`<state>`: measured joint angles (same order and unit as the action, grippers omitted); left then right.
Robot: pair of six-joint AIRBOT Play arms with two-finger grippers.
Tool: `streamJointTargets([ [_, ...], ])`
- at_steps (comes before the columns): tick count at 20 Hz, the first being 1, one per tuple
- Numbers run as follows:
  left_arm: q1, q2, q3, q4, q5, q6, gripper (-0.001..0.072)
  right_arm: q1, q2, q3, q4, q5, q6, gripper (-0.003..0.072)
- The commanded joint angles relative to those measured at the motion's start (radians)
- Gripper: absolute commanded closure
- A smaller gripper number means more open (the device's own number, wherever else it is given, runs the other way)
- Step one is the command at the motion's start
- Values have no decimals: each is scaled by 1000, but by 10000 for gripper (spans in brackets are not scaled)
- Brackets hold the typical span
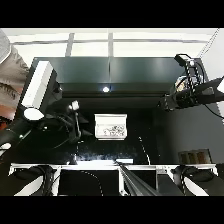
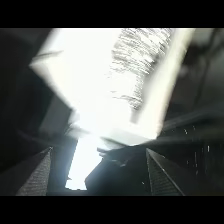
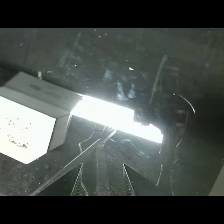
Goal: Fold the box and place the chain.
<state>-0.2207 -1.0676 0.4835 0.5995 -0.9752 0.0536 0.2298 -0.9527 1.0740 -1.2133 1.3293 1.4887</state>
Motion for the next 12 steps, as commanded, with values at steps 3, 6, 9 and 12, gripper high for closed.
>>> streamJointTargets([
  [3,-89,-135,20,-31,57,369,-5,1,0,0,0,-2,-1,368],
  [6,-84,-169,39,-57,52,381,-5,1,0,0,3,-3,-1,368],
  [9,-85,-185,53,-80,19,392,-5,1,0,0,8,-6,-1,368],
  [12,-85,-186,53,-84,23,391,-4,1,0,0,8,-7,-1,368],
])
